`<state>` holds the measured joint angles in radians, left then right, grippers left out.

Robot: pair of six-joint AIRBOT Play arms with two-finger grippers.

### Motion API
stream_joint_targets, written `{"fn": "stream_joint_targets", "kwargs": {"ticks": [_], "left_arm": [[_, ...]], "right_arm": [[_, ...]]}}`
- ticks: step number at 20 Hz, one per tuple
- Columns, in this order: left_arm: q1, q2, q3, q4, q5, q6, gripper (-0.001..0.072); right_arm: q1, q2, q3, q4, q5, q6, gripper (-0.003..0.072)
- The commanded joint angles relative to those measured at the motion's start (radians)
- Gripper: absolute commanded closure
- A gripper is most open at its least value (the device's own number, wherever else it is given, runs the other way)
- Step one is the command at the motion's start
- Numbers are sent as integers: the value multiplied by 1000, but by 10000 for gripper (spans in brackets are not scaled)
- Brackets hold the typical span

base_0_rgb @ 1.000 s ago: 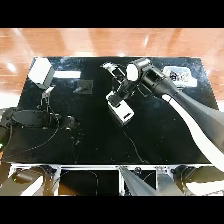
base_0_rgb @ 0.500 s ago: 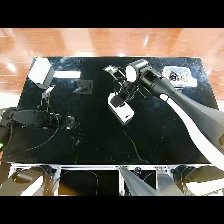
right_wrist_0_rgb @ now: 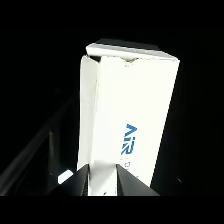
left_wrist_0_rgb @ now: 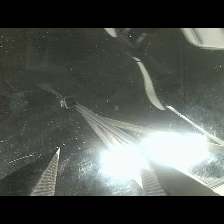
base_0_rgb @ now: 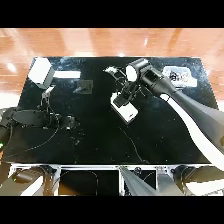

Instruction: Fold the box and place the chain.

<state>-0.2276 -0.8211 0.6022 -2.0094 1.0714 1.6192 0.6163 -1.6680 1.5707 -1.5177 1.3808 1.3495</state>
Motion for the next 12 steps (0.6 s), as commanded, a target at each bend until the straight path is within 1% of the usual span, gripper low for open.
{"fn": "stream_joint_targets", "kwargs": {"ticks": [1, 7, 12], "left_arm": [[1, 0, 0, 0, 0, 0, 117], [1, 0, 0, 0, 0, 0, 117], [1, 0, 0, 0, 0, 0, 117]], "right_arm": [[-2, 5, 13, -28, 14, -5, 664], [-2, 5, 34, -35, 27, -19, 664], [-2, 5, 35, -72, 29, -18, 664]]}}
